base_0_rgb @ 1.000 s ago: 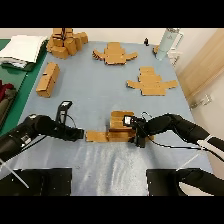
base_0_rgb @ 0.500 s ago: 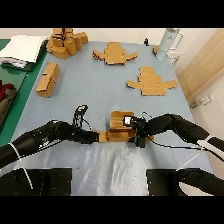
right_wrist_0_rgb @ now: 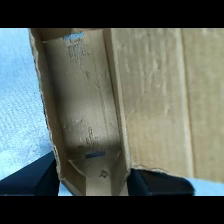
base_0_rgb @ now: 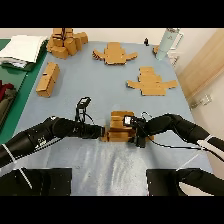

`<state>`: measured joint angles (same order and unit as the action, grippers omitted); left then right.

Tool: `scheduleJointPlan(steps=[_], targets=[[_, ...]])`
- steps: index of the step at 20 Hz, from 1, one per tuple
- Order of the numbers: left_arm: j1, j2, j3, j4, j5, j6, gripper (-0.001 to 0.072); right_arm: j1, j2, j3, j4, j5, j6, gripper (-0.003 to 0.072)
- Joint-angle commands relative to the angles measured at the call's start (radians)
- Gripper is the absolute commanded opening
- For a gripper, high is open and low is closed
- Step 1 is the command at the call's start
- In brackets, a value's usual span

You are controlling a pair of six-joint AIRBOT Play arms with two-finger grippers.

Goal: Fold the box.

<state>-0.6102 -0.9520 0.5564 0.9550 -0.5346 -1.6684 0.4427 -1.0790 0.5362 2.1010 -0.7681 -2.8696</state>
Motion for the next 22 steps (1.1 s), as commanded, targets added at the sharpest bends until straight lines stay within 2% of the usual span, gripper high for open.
scheduleJointPlan(steps=[1,5,8,11,13,15,22], targets=[[-0.04,-0.015,0.008,-0.013,0.014,0.008,0.0012,0.0,0.0,0.0,0.0,0.0,0.0,0.0514],[-0.057,-0.031,0.008,-0.016,0.062,0.008,0.0013,0.0,0.0,0.0,0.0,0.0,0.0,0.0515],[-0.047,-0.003,0.018,0.015,0.05,0.01,0.0012,0.0,0.0,0.0,0.0,0.0,0.0,0.0514],[0.036,0.024,0.018,0.052,-0.029,-0.027,0.0012,0.0,0.0,0.0,0.0,0.0,0.0,0.0514],[0.101,0.013,0.018,0.109,-0.105,-0.103,0.0012,0.0,0.0,0.0,0.0,0.0,0.0,0.0514],[0.143,-0.015,0.018,0.11,-0.139,-0.123,0.0012,0.0,0.0,0.0,0.0,0.0,0.0,0.0514],[0.1,-0.119,0.018,0.093,-0.101,-0.121,0.0012,0.0,0.0,0.0,0.0,0.0,0.0,0.0514]])
